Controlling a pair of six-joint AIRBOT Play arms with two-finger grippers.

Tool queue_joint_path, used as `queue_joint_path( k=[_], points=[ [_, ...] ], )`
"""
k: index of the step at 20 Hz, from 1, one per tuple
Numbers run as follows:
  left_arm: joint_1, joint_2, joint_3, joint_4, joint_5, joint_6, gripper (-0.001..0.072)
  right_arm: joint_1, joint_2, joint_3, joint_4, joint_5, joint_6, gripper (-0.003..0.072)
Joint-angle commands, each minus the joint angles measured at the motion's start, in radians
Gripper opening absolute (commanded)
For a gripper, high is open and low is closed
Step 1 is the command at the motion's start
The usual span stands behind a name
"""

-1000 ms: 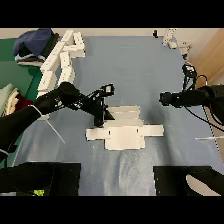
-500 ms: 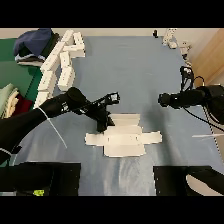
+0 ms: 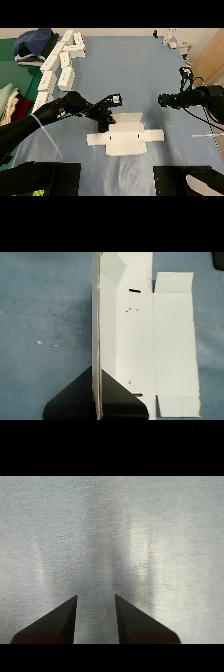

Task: Fold the box.

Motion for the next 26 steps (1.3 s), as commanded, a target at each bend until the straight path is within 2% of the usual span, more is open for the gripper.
queue_joint_path(
  k=[1,2,4,6,9,12,14,17,19,23,26],
  points=[
    [-0.049,0.136,-0.059,0.005,0.153,0.06,0.0005,0.0,0.0,0.0,0.005,-0.001,0.0,0.0368],
    [-0.088,0.178,-0.107,0.005,0.206,0.081,0.0006,0.0,0.0,0.0,0.005,-0.001,0.0,0.0368],
    [-0.195,0.251,-0.22,0.005,0.376,0.112,0.0006,0.0,0.0,0.0,0.005,-0.001,0.0,0.0368],
    [-0.297,0.284,-0.316,0.005,0.525,0.121,0.0007,0.0,0.0,0.0,0.012,-0.001,0.0,0.0368],
    [-0.364,0.254,-0.377,0.005,0.565,0.121,0.0008,0.0,0.0,0.0,0.028,0.0,0.0,0.0368],
    [-0.341,0.237,-0.364,0.005,0.599,0.122,0.0009,0.0,0.0,0.0,0.031,-0.001,0.0,0.0368],
    [-0.279,0.237,-0.316,0.005,0.538,0.119,0.0009,0.0,0.0,0.0,0.031,-0.001,0.0,0.0368],
    [-0.145,0.225,-0.233,0.01,0.323,0.122,0.0009,0.001,0.0,0.0,0.031,-0.001,0.0,0.0368],
    [-0.093,0.213,-0.213,0.015,0.277,0.123,0.001,0.0,0.0,0.0,0.032,-0.001,0.0,0.0368],
    [-0.09,0.184,-0.21,0.019,0.203,0.152,0.001,0.0,0.0,0.0,0.032,0.0,0.0,0.0368],
    [-0.09,0.158,-0.21,0.018,0.186,0.152,0.001,0.0,0.0,0.0,0.032,0.0,0.0,0.0368]
  ],
)
